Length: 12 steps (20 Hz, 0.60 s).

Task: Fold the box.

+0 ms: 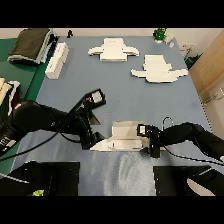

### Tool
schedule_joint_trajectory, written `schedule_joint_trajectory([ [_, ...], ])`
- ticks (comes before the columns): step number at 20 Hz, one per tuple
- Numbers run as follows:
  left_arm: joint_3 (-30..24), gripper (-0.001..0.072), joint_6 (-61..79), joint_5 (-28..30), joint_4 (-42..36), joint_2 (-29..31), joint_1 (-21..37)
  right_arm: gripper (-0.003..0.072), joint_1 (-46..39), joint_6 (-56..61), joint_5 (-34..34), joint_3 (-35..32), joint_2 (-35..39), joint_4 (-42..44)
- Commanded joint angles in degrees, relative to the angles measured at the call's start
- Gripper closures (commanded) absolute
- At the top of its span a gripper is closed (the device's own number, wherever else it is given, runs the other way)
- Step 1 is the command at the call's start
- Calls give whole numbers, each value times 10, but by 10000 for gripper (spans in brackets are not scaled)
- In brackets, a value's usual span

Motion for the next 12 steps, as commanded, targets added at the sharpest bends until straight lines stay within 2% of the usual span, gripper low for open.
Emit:
schedule_joint_trajectory([
  [1,-56,105,169,4,-32,2,7,178,0,0,0,0,0,0],
  [2,-81,81,198,15,-53,1,15,178,0,0,0,0,0,0],
  [3,-103,18,216,27,-60,-2,22,178,0,0,0,0,0,0],
  [6,-158,18,239,102,-68,-14,30,178,0,0,0,0,0,0],
  [8,-174,18,286,154,-115,-33,29,178,0,0,0,0,0,0],
  [12,-174,18,397,154,-204,-99,29,179,0,0,0,0,0,0],
])
